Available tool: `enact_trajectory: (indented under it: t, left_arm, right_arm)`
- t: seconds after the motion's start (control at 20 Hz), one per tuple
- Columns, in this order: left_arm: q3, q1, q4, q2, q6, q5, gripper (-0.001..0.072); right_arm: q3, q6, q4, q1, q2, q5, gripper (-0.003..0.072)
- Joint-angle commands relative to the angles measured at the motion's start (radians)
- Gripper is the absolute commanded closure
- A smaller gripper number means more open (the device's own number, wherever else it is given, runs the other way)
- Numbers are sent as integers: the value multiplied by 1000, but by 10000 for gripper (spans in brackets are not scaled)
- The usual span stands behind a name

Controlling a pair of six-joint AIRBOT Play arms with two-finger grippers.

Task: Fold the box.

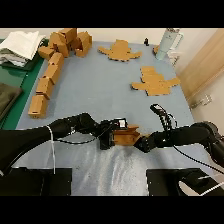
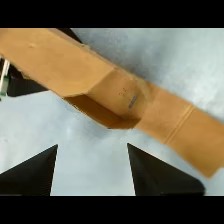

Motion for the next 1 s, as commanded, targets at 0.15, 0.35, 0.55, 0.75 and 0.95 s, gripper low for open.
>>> enact_trajectory:
  t: [0.15,0.35,0.55,0.75,0.95]
  left_arm:
    - [0,1,0,0,0,0,274]
    - [0,1,0,0,0,0,274]
    - [0,1,0,0,0,-1,274]
    - [0,1,0,0,0,0,274]
    - [0,1,0,0,0,0,274]
  right_arm:
    - [1,435,32,0,-40,135,-15]
    - [1,436,-16,0,-61,191,-13]
    - [1,477,101,1,-98,249,202]
    - [3,439,142,39,-116,303,439]
    - [80,342,151,40,-191,367,511]
